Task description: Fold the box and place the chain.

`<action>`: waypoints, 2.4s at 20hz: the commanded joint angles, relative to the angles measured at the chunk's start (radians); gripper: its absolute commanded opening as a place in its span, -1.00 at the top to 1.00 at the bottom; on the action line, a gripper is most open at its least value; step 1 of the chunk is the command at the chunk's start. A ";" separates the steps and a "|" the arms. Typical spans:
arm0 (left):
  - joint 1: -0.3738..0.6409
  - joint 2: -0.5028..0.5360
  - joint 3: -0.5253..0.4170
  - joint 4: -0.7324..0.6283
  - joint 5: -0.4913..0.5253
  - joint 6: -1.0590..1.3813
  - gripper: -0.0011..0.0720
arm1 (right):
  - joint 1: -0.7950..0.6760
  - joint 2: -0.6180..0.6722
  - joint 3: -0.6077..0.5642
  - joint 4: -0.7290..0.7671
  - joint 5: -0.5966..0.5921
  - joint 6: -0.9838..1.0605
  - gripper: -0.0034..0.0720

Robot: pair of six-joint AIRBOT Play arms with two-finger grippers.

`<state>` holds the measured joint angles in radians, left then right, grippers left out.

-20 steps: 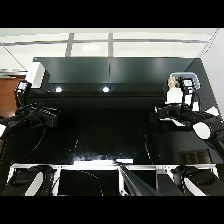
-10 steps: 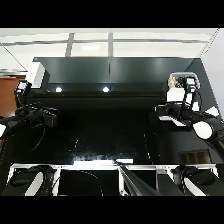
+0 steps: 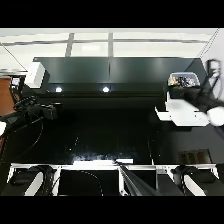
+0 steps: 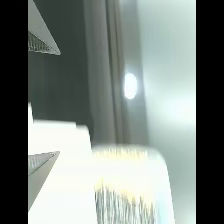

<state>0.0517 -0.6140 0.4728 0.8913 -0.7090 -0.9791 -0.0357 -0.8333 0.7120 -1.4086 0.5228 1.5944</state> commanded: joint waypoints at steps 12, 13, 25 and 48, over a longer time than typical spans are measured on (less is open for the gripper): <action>0.000 -0.010 0.000 -0.021 -0.027 -0.004 -0.99 | -0.818 -0.741 0.602 0.285 0.933 -0.511 -1.00; 0.000 -0.010 0.000 -0.020 -0.033 -0.004 -0.99 | -0.806 -0.776 0.625 0.281 0.937 -0.518 -1.00; 0.000 -0.010 0.000 -0.019 -0.034 -0.020 -0.97 | -0.762 -0.888 0.694 0.343 1.038 -0.634 0.89; -0.139 -0.307 0.001 -0.372 -0.142 0.000 -0.98 | 0.109 0.191 -0.397 0.880 0.359 -0.652 0.88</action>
<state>-0.0368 -0.7902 0.4587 0.6235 -0.8413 -0.9974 -0.0525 -0.7055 0.3840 -0.5465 0.9726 0.9287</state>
